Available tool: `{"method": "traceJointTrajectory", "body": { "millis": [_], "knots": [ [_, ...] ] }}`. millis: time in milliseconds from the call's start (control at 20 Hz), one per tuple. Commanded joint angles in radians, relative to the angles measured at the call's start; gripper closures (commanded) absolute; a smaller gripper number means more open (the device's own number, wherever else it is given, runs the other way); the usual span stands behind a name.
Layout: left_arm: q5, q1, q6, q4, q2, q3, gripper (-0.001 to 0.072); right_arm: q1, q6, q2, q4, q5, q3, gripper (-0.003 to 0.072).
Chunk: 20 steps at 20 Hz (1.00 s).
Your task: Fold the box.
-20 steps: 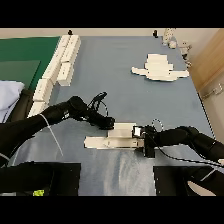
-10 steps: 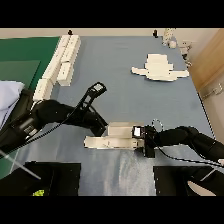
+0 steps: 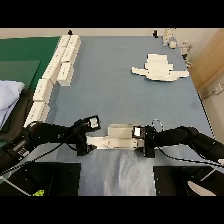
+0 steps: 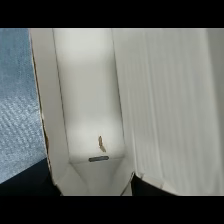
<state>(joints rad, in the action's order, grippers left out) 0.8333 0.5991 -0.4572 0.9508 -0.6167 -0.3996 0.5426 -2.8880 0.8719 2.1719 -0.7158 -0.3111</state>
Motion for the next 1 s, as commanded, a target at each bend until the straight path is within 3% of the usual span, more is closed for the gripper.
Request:
{"method": "traceJointTrajectory", "body": {
  "millis": [0,200,400,450,500,600,650,700,950],
  "knots": [
    [-0.06,-0.004,0.247,-0.143,-0.077,0.046,0.0028,0.0,0.001,0.0,0.0,0.0,0.0,0.0277],
    [-0.142,-0.004,0.369,-0.243,-0.21,0.039,0.0029,0.0,0.0,0.0,0.0,0.0,0.0,0.0278],
    [-0.166,0.0,0.447,-0.312,-0.266,0.015,0.0031,0.0,0.0,0.0,0.0,0.0,0.0,0.0278],
    [-0.172,0.0,0.47,-0.33,-0.27,0.013,0.0129,0.0,0.0,0.0,0.0,0.0,0.0,0.0278],
    [-0.168,0.0,0.491,-0.34,-0.271,0.013,0.0277,0.0,0.0,0.0,0.0,0.0,0.0,0.0278],
    [-0.151,0.007,0.519,-0.373,-0.276,0.013,0.0442,0.0,0.001,0.0,0.0,0.0,0.0,0.0278],
    [-0.145,0.019,0.525,-0.381,-0.277,0.013,0.0562,0.0,0.0,0.0,0.0,0.0,0.0,0.0278],
    [-0.146,0.035,0.525,-0.384,-0.277,0.013,0.0615,0.0,0.0,0.0,0.0,0.001,0.0,0.0278],
    [-0.208,0.093,0.565,-0.466,-0.324,0.011,0.0615,0.0,0.0,0.0,0.0,0.0,0.0,0.0277]
  ]
}}
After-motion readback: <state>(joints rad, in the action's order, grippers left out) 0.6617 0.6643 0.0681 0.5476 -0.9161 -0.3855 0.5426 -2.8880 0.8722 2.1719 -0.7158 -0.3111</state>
